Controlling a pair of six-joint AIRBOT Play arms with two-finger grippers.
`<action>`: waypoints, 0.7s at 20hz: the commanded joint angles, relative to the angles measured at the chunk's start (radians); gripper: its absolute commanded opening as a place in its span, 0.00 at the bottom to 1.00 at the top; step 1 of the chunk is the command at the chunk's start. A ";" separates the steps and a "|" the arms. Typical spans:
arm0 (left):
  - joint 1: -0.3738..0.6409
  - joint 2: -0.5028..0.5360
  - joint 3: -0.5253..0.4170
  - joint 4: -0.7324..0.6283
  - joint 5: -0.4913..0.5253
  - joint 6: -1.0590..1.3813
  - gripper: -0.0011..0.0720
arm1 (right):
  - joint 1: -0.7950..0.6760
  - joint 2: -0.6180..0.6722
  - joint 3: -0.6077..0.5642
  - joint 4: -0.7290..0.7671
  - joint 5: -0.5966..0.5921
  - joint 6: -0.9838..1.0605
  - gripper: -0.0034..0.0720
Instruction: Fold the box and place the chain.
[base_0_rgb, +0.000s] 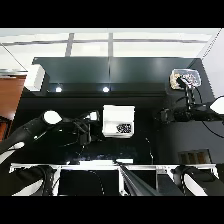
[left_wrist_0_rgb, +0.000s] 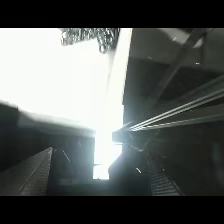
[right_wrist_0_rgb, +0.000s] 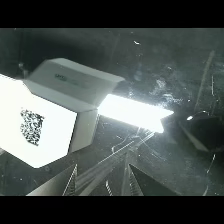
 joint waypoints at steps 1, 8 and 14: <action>-0.028 -0.097 0.058 0.021 0.037 0.036 1.00 | 0.000 0.000 0.000 0.000 0.002 0.006 0.55; -0.033 -0.173 0.132 -0.031 -0.017 0.045 1.00 | 0.000 0.000 0.000 0.000 0.013 0.006 0.55; -0.053 -0.173 0.133 -0.021 -0.014 0.053 0.96 | 0.000 0.000 0.000 -0.005 0.019 0.006 0.55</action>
